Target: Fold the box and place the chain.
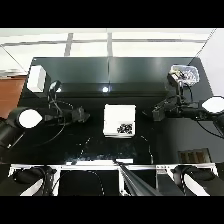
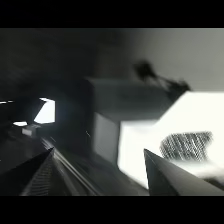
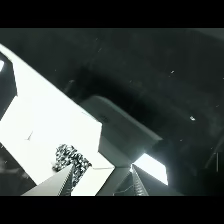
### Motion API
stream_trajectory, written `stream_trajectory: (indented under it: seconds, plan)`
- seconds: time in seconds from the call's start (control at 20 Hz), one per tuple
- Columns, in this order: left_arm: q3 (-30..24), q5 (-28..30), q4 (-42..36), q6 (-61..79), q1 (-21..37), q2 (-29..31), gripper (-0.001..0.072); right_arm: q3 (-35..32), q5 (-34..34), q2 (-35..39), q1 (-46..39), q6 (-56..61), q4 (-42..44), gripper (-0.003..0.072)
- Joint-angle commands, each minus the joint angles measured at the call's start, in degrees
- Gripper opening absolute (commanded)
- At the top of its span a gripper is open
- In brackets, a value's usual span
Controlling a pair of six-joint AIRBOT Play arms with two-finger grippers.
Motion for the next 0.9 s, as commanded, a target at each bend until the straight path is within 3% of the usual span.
stream_trajectory:
  seconds: [0.0,0.15,0.3,0.5,0.55,0.7,0.8,0.85]
  plan:
    - [-9.03,-3.74,-30.47,49.18,6.47,0.74,0.0653,-0.02,-2.19,-0.04,-0.02,0.24,-0.24,0.0429]
    - [-8.98,-2.49,-30.38,70.03,1.86,-1.86,0.0653,-0.02,-3.02,-0.04,-0.02,0.26,-0.26,0.0429]
    - [-8.87,3.48,-29.59,84.35,-4.02,-4.35,0.0653,-0.02,-2.84,-0.04,-0.02,0.9,-0.24,0.0429]
    - [-8.13,15.06,-17.38,85.22,-9.35,-7.93,0.0653,-0.02,-2.82,-0.04,-0.02,1.11,-0.24,0.0429]
    - [-7.17,14.97,-15.26,85.24,-9.75,-8.94,0.0654,-0.02,-2.8,-0.04,-0.02,1.11,-0.24,0.0428]
    - [-4.74,11.89,-20.59,86.84,-8.33,-14.12,0.0654,-0.02,-2.82,-0.04,-0.02,1.11,-0.24,0.0429]
    - [-2.14,6.4,-20.55,95.91,-8.33,-18.23,0.0667,-0.02,-2.82,-0.04,-0.02,1.11,-0.22,0.0429]
    - [-0.7,3.52,-20.52,100.83,-8.33,-20.44,0.071,-0.02,-2.8,-0.04,-0.02,1.33,-0.24,0.0429]
